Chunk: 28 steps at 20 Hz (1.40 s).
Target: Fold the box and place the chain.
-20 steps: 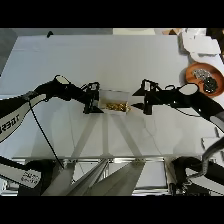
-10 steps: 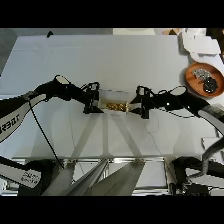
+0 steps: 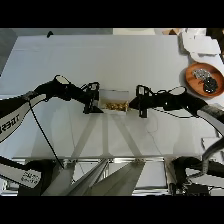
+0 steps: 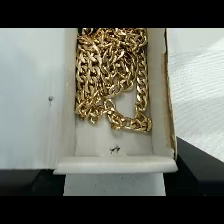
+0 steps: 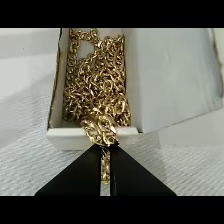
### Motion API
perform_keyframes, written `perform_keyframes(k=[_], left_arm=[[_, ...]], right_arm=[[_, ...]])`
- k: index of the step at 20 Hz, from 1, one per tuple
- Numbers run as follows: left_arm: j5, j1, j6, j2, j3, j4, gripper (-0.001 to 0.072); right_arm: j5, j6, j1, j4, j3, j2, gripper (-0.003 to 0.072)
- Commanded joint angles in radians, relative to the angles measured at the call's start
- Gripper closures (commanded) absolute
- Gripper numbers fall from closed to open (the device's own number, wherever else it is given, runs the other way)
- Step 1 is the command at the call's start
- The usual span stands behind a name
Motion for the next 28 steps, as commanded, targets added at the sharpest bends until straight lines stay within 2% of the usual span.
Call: perform_keyframes(k=[1, 7, 11, 14, 17, 21, 25, 27, 28], left_arm=[[0.000, 0.000, 0.001, 0.000, 0.000, 0.000, 0.0432], [0.000, 0.000, 0.001, 0.000, 0.000, 0.000, 0.0432], [0.000, 0.000, 0.001, 0.000, 0.000, 0.000, 0.0432], [0.000, 0.000, 0.001, 0.000, 0.000, 0.000, 0.0432], [0.000, 0.000, 0.001, 0.000, 0.000, 0.000, 0.0432], [0.000, 0.000, 0.001, 0.000, 0.000, 0.000, 0.0432], [0.000, 0.000, 0.001, 0.000, 0.000, 0.000, 0.0432], [0.000, 0.000, 0.001, 0.000, 0.000, 0.000, 0.0432], [0.000, 0.000, 0.001, 0.000, 0.000, 0.000, 0.0432]], right_arm=[[0.003, -0.005, 0.001, 0.006, 0.001, -0.001, 0.0669], [-0.038, 0.031, 0.002, -0.061, 0.001, 0.029, 0.0672], [-0.216, 0.322, 0.035, -0.318, 0.001, 0.137, 0.0672], [-0.237, 0.434, 0.072, -0.391, 0.001, 0.231, 0.0672], [-0.238, 0.451, 0.140, -0.385, 0.002, 0.302, 0.0672], [-0.283, 0.475, 0.278, -0.272, 0.002, 0.328, 0.0671], [-0.443, 0.581, 0.344, -0.198, 0.002, 0.283, 0.0670], [-0.451, 0.671, 0.344, -0.198, 0.003, 0.239, 0.0669], [-0.416, 0.729, 0.349, -0.200, 0.010, 0.221, 0.0643]])
